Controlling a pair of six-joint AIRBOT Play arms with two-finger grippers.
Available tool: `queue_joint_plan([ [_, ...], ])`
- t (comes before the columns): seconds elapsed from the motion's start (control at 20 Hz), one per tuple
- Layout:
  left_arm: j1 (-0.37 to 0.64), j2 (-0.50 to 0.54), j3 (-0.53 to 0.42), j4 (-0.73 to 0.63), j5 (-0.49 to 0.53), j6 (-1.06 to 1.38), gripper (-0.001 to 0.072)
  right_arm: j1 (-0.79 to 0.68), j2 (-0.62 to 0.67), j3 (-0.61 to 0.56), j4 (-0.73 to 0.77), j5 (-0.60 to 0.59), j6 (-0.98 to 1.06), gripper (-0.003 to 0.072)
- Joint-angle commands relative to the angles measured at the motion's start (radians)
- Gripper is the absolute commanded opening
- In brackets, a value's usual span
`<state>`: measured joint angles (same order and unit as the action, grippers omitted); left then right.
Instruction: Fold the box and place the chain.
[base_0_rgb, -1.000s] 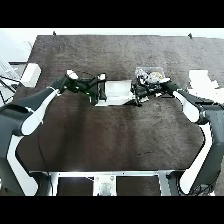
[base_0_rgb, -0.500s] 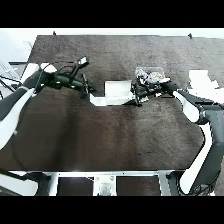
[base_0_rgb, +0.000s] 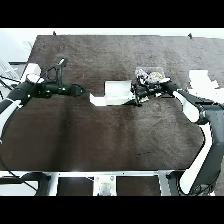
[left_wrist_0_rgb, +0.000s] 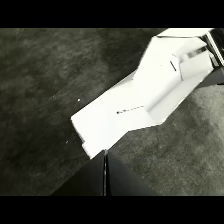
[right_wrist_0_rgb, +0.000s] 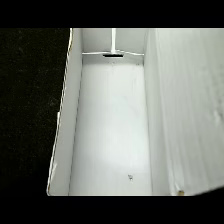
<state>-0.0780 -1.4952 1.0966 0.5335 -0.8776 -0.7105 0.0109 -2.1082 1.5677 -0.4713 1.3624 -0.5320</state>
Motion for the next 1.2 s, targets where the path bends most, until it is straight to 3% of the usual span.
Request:
queue_joint_plan([
  [0.0, 0.005, 0.006, -0.026, 0.043, 0.032, -0.153, 0.0017, -0.001, 0.0, 0.0, 0.0, 0.0, 0.0, 0.0583],
  [0.3, 0.005, 0.0, -0.097, 0.042, 0.051, -0.143, 0.0018, -0.001, 0.0, 0.0, 0.0, 0.0, 0.0, 0.0583],
  [0.55, 0.005, -0.093, -0.091, -0.014, 0.034, -0.122, 0.0018, -0.001, 0.0, 0.0, 0.0, 0.0, 0.0, 0.0583],
  [0.75, -0.016, -0.2, -0.007, -0.045, -0.027, -0.12, 0.0018, -0.001, 0.0, 0.0, 0.0, 0.0, 0.0, 0.0583],
  [1.15, -0.127, -0.328, 0.105, -0.053, -0.022, -0.145, 0.0019, -0.001, 0.0, 0.0, 0.0, 0.0, 0.0, 0.0583],
])
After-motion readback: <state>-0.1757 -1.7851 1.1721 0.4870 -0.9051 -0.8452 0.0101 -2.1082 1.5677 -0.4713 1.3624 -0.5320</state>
